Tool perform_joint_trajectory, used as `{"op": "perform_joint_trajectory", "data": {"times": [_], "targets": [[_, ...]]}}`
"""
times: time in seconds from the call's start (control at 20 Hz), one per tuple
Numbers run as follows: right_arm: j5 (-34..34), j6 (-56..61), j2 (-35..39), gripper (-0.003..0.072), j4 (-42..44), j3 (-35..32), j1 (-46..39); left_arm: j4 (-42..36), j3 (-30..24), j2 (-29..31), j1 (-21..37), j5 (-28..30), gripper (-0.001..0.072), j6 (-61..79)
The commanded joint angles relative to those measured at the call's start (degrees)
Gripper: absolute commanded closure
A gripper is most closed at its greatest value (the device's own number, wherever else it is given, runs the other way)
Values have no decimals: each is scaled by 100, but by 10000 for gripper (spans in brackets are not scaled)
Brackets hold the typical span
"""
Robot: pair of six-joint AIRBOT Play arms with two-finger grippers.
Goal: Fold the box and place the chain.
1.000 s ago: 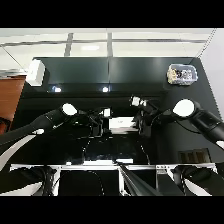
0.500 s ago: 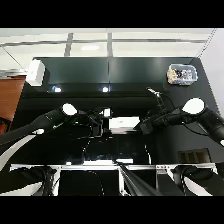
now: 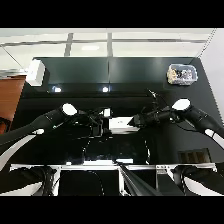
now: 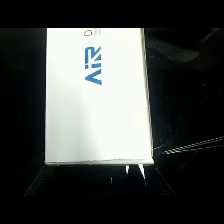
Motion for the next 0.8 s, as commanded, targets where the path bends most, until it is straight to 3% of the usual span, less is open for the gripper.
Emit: {"op": "perform_joint_trajectory", "data": {"times": [0.0,0.4,0.55,0.75], "targets": [[-243,59,-186,671,-258,-4,2,0,-4,-4,-4,2,336,0],[-195,63,-175,671,-389,-2,66,0,-4,-4,-4,2,336,0],[232,-4,55,671,-385,138,-57,-2,-4,-4,-4,0,336,0],[1056,-4,922,671,-413,459,-774,-2,7,-4,-2,-7,336,-2]]}}
